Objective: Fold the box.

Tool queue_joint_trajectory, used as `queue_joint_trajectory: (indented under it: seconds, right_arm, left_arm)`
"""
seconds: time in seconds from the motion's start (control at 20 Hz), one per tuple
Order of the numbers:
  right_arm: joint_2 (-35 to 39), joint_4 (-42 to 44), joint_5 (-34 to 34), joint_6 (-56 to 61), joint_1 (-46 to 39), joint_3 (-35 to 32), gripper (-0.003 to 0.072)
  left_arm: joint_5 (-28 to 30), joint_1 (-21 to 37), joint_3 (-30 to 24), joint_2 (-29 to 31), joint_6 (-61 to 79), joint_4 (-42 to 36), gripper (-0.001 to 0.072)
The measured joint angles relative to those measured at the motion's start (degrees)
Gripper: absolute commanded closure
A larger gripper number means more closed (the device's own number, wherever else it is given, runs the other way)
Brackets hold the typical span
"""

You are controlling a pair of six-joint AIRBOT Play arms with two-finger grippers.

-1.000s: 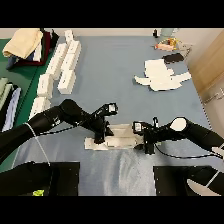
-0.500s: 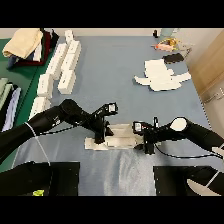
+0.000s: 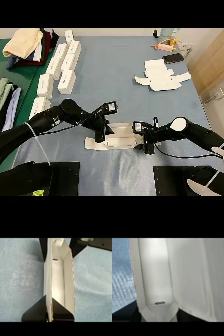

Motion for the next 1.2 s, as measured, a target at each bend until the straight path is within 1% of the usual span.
queue_joint_trajectory:
  seconds: [0.05,0.1,0.15,0.2,0.3,0.35,0.45,0.5,0.6,0.65,0.75,0.95,1.1,1.2]
  right_arm:
    - [0.0,0.0,0.0,0.0,0.0,0.0,0.0178]
    - [0.0,0.0,0.0,0.0,0.0,0.0,0.0178]
    - [0.0,0.0,0.0,0.0,0.0,0.0,0.0178]
    - [0.0,0.0,0.0,0.0,0.0,0.0,0.0178]
    - [0.0,0.0,0.0,0.0,0.0,0.0,0.0178]
    - [0.0,0.0,0.0,0.0,0.0,0.0,0.0178]
    - [0.0,0.0,0.0,0.0,0.0,0.0,0.0178]
    - [0.0,0.0,0.0,0.0,0.0,0.0,0.0178]
    - [0.0,0.0,0.0,-0.1,0.0,0.0,0.0178]
    - [0.0,0.0,0.0,0.0,0.0,0.0,0.0178]
    - [0.0,0.0,0.0,0.0,0.0,0.0,0.0178]
    - [0.0,0.0,0.0,0.0,0.0,0.0,0.0178]
    - [0.0,0.0,0.0,0.0,0.0,0.0,0.0178]
    - [0.0,0.0,0.0,0.0,0.0,0.0,0.0178]
  left_arm:
    - [0.0,0.0,0.0,0.0,0.0,-0.1,0.0673]
    - [0.2,0.0,0.0,0.0,-0.1,-0.2,0.0367]
    - [0.5,0.0,0.0,-0.1,-0.2,-0.2,0.0181]
    - [0.0,0.1,0.0,0.0,-0.6,-0.2,0.0162]
    - [-1.3,0.2,0.0,0.1,-3.3,-0.1,0.0163]
    - [-2.4,0.2,0.0,0.4,-5.0,0.2,0.0163]
    - [-6.4,0.7,0.0,1.6,-10.2,1.9,0.0164]
    - [-8.9,1.0,0.0,2.6,-13.8,3.2,0.0200]
    - [-13.8,1.4,0.0,5.2,-21.5,6.3,0.0550]
    - [-16.9,1.7,0.0,6.6,-25.2,8.1,0.0697]
    - [-21.8,1.7,0.0,9.4,-33.6,11.8,0.0697]
    - [-26.0,1.8,0.0,12.9,-51.1,15.6,0.0697]
    - [-25.1,0.2,0.0,13.6,-60.3,13.6,0.0698]
    - [-19.9,-3.2,0.0,13.2,-64.1,10.6,0.0698]
